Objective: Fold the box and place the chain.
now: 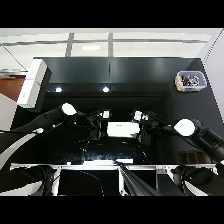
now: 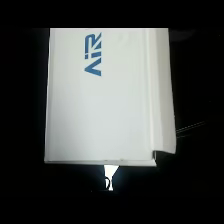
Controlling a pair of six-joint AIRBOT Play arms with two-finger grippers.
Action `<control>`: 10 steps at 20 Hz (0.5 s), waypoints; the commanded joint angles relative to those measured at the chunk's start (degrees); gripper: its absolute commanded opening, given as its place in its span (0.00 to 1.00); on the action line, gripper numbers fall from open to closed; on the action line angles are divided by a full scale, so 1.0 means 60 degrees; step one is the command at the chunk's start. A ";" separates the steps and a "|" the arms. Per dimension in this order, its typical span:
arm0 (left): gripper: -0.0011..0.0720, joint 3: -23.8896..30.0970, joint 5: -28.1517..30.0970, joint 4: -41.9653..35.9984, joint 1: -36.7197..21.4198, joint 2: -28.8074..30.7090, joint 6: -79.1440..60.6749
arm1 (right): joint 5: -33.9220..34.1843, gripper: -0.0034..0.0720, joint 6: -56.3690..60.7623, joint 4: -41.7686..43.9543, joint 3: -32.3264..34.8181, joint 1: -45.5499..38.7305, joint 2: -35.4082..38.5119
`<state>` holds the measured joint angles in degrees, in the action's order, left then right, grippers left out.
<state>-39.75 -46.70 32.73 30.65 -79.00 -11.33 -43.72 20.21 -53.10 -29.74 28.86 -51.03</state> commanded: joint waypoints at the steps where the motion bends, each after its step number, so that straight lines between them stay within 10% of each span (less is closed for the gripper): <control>1: 0.52 0.0000 0.0004 0.0007 0.0004 -0.0007 -0.0011 | 0.0339 0.99 -0.0011 -0.0087 -0.0146 0.0033 0.0007; 6: 0.52 0.0000 0.0000 0.0004 0.0004 -0.0007 -0.0011 | 0.0266 0.98 -0.0011 0.0280 -0.0164 0.0033 0.0011; 8: 0.52 0.0000 0.0000 0.0004 0.0004 -0.0007 -0.0011 | 0.0138 0.71 -0.0007 0.0379 -0.0164 0.0044 0.0011; 10: 0.52 0.0000 0.0000 0.0004 0.0004 -0.0007 -0.0011 | 0.0018 0.66 -0.0007 0.0372 -0.0164 0.0051 0.0011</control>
<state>-39.75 -46.63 32.73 30.65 -79.00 -11.40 -42.70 20.12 -51.66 -30.65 29.10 -51.00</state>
